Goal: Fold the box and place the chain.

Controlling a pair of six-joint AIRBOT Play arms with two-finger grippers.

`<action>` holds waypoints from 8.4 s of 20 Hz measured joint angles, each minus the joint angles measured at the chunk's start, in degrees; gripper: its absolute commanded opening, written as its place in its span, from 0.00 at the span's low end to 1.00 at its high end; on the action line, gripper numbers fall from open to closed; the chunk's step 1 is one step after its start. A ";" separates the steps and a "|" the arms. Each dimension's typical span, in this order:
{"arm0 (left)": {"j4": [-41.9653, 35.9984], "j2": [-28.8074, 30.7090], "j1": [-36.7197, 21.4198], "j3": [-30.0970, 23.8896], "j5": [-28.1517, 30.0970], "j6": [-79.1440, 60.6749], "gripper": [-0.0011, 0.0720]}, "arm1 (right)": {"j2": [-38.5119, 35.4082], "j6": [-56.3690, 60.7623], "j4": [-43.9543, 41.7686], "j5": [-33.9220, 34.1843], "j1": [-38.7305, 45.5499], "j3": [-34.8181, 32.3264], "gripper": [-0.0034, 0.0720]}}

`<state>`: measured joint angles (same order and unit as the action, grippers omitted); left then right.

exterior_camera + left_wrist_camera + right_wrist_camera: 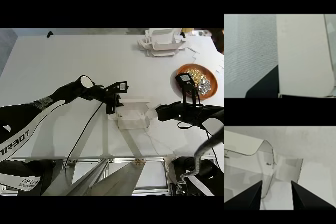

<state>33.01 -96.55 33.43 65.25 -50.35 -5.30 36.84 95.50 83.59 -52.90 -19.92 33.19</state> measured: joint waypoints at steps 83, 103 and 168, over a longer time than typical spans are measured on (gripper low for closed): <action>4.52 0.70 1.27 0.02 0.63 3.87 0.03 | 0.42 -50.29 -17.16 -22.77 -0.02 -0.46 0.07; 4.52 0.70 1.27 0.02 0.63 3.87 0.03 | 9.16 -87.69 -13.11 17.29 -6.75 -13.92 0.96; 4.55 0.72 1.29 0.02 0.57 3.85 0.03 | 40.09 -118.53 -44.87 2.38 14.75 -1.09 0.56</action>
<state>37.56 -95.83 34.72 65.28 -49.78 -1.45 76.93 -23.03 38.72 -50.52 -5.17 32.10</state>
